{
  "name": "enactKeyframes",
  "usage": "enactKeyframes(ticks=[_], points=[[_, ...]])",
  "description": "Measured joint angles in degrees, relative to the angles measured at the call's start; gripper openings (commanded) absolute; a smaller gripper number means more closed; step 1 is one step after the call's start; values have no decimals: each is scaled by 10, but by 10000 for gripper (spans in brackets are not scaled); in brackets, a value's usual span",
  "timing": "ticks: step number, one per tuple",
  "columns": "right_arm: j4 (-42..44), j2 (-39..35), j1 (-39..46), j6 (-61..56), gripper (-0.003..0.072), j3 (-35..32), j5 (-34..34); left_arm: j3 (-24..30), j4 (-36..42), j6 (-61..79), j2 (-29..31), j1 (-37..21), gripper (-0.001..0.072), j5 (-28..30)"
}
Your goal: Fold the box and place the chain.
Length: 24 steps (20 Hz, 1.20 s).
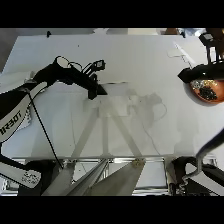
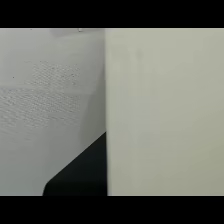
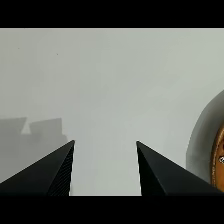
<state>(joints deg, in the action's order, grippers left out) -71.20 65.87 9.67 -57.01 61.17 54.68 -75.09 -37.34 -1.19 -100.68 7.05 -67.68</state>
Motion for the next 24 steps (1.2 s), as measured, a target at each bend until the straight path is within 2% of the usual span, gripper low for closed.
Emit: enactKeyframes(ticks=[11, 24], points=[[12, 0, 1, 0, 429, 0, -2, 1, 14, 84, -23, 2, 0, 59], [24, 0, 1, 0, 429, 0, -2, 1, 16, 100, -51, 2, 4, 64]])
